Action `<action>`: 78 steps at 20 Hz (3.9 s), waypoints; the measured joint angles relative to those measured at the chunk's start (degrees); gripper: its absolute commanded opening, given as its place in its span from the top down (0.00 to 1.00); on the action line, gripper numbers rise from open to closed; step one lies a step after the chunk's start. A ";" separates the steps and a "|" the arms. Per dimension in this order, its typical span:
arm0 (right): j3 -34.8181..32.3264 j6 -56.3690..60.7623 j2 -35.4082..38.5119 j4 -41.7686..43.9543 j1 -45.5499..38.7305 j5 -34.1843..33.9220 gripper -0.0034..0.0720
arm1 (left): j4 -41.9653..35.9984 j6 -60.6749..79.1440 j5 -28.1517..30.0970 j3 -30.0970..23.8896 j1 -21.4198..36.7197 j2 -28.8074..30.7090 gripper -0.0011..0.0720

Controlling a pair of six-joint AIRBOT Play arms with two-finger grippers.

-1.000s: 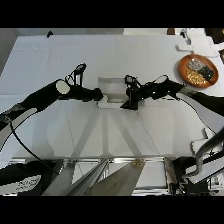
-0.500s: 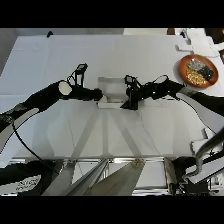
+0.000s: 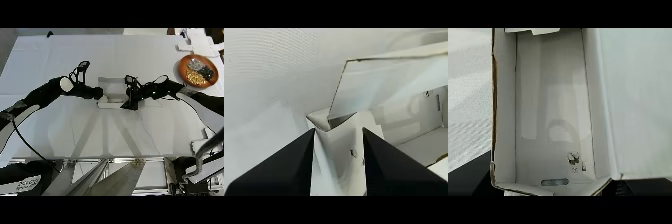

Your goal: Fold the box and place the chain.

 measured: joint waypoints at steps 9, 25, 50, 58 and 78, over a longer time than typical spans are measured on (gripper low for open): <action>0.00 -0.17 0.00 -0.13 -0.02 0.09 0.30 | 4.33 -5.49 -9.84 7.50 -1.97 -4.11 0.64; 0.00 0.04 0.00 0.11 0.00 -0.11 0.30 | 12.00 -12.96 -14.16 9.90 -3.58 -7.45 0.80; 0.00 -0.33 0.00 -0.33 0.00 -0.20 0.30 | 18.53 -23.08 -26.49 19.41 -6.80 -16.15 0.54; 0.00 0.11 0.00 0.17 0.00 -0.31 0.30 | 18.95 -22.32 -28.46 19.37 -5.90 -11.02 0.50; 0.00 0.04 0.00 0.00 0.00 0.00 0.30 | -7.78 61.46 -28.33 8.72 17.86 2.27 0.19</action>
